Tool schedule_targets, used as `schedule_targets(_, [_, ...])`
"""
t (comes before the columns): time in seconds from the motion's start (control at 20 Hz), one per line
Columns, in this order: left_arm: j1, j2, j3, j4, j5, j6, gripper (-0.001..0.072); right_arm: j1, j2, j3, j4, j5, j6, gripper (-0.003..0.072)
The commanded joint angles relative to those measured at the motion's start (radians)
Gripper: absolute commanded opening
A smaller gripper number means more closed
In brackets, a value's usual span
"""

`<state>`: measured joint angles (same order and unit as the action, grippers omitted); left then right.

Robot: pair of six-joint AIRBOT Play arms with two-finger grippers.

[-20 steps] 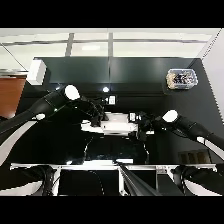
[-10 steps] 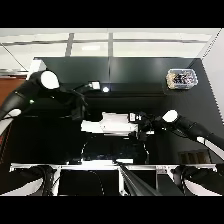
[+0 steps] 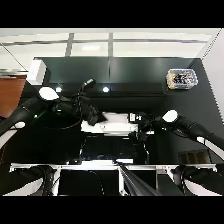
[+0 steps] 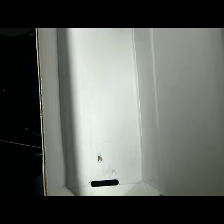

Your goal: Fold the box and place the chain.

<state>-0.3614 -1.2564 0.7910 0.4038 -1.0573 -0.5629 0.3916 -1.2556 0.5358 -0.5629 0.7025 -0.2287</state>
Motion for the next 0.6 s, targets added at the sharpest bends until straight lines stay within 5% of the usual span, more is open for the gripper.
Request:
schedule_targets(0.0, [-0.014,-0.014,-0.071,-0.217,0.338,0.128,0.0026,0.001,0.000,0.000,0.001,0.000,0.000,0.0083])
schedule_targets(0.15, [-0.017,-0.078,-0.019,-0.036,0.319,0.041,0.0025,0.001,0.000,0.000,0.001,0.000,0.000,0.0083])
schedule_targets(0.4, [-0.079,-0.227,0.148,0.381,0.121,-0.181,0.0025,0.001,0.000,0.000,0.001,0.000,0.000,0.0083])
schedule_targets(0.55, [-0.092,-0.266,0.186,0.400,0.052,-0.187,0.0026,0.001,0.000,0.000,0.001,0.000,0.000,0.0083])
